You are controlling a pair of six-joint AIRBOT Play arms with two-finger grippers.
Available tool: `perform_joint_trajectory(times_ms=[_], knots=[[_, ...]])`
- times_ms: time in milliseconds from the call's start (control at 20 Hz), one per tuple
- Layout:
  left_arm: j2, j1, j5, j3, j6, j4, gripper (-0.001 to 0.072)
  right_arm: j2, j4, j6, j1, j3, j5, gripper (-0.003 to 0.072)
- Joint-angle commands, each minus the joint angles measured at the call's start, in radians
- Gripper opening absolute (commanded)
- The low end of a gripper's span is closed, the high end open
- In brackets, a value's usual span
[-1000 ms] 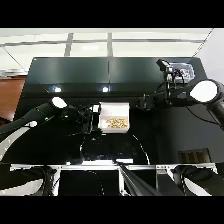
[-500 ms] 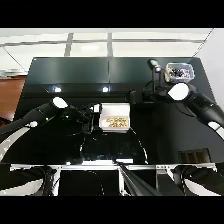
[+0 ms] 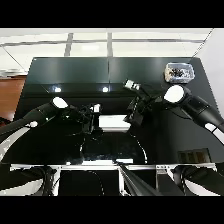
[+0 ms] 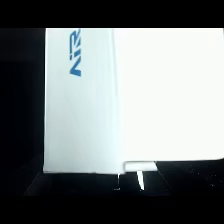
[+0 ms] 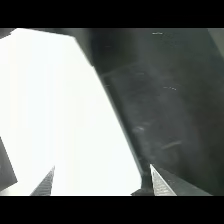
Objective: Fold the box and place the chain.
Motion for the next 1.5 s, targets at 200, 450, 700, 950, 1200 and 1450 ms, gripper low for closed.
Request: perform_joint_trajectory(times_ms=[200, 450, 700, 950, 1200, 1450], knots=[[-0.001, -0.001, -0.003, 0.001, 0.000, 0.001, 0.0526, -0.002, 0.001, -0.247, 0.053, -0.015, -0.015, 0.0705], [-0.001, -0.001, -0.003, 0.001, 0.000, 0.001, 0.0526, -0.039, 0.012, -0.248, 0.053, -0.015, -0.038, 0.0547], [-0.001, -0.001, -0.003, 0.001, 0.000, 0.001, 0.0527, -0.039, 0.012, -0.231, 0.053, -0.014, -0.031, 0.0238], [-0.001, -0.001, -0.003, 0.001, 0.000, 0.001, 0.0526, -0.040, 0.013, -0.228, 0.053, -0.019, -0.031, 0.0239], [-0.001, -0.001, -0.003, 0.001, 0.000, 0.001, 0.0526, -0.041, 0.006, -0.225, 0.053, -0.019, -0.029, 0.0239], [-0.001, -0.001, -0.003, 0.001, 0.000, 0.001, 0.0527, -0.041, 0.006, -0.224, 0.053, -0.019, -0.029, 0.0238]])
